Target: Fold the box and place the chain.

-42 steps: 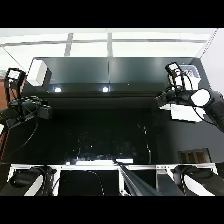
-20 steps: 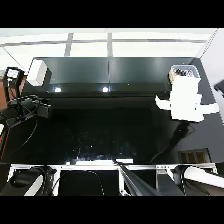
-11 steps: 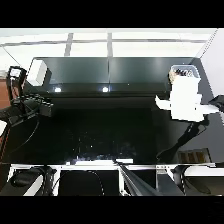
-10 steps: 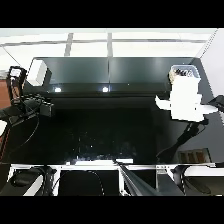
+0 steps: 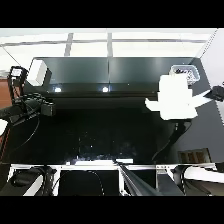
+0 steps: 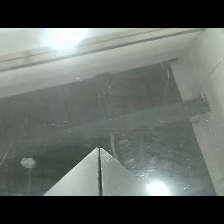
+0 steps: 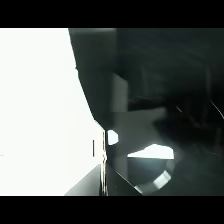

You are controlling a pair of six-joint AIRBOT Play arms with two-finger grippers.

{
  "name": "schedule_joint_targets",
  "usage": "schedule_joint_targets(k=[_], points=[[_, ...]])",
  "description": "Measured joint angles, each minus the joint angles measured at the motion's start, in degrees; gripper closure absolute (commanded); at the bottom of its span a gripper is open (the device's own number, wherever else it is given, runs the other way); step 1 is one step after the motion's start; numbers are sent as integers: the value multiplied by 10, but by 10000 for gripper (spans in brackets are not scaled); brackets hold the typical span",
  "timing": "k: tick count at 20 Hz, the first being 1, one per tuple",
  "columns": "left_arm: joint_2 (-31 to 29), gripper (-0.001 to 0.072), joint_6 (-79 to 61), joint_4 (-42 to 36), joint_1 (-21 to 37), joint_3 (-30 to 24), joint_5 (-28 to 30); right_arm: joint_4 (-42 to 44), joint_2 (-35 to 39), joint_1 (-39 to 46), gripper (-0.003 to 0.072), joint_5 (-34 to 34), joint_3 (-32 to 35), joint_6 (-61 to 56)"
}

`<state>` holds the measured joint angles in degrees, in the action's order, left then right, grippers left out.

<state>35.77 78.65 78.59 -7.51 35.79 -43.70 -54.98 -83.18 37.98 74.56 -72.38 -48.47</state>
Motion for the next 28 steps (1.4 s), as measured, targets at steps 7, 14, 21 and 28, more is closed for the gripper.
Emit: schedule_joint_targets(k=[7, 14, 21, 28], points=[[20, 684, 0, -80, 0, -8, 3, 229, 210, -186, 672, -124, 288, 34], [139, -3, -29, -218, -29, -1, 20, 353, 286, -459, 672, -408, 485, 28], [376, 16, -120, -367, -35, 148, -84, 372, 294, -550, 672, -479, 511, 17], [556, 113, -254, -452, -47, 255, -240, 375, 295, -562, 672, -491, 513, 16]])
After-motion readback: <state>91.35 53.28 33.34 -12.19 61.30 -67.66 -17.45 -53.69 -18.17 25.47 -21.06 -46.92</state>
